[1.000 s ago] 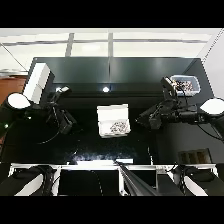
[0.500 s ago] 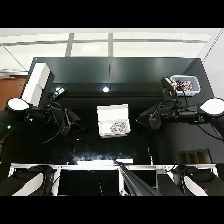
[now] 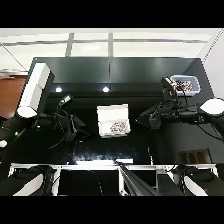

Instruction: Fold the box and place the chain.

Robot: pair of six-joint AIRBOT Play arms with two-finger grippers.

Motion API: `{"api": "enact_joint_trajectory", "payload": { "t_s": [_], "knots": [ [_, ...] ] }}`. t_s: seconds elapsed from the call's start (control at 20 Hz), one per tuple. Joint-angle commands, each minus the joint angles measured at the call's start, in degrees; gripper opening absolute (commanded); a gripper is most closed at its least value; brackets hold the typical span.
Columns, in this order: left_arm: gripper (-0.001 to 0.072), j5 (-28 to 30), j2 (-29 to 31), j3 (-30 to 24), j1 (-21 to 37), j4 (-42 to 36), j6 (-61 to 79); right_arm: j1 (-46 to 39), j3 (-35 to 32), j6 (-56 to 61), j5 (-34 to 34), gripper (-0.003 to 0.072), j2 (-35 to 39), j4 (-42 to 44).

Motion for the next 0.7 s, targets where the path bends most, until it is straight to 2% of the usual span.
{"api": "enact_joint_trajectory", "payload": {
  "t_s": [0.0,0.15,0.3,0.45,0.65],
  "knots": [
    [0.0688,4.2,2.6,-4.7,-0.4,-6.6,3.7,0.0,0.0,0.1,-0.1,0.0563,0.0,0.0],
    [0.069,4.6,2.7,-5.4,-1.6,-6.6,12.0,0.0,0.0,0.1,-1.1,0.0563,0.0,0.0],
    [0.069,8.7,1.5,-5.4,-4.5,-7.0,18.3,0.0,0.0,0.1,-1.8,0.0563,0.0,0.0],
    [0.069,12.9,0.3,-5.3,-7.0,-8.7,19.2,0.0,0.0,0.1,-1.8,0.0563,0.0,0.0],
    [0.0688,12.4,-0.2,-5.3,-7.5,-8.9,19.0,0.0,0.0,0.1,-2.1,0.0563,0.0,0.0]
  ]
}}
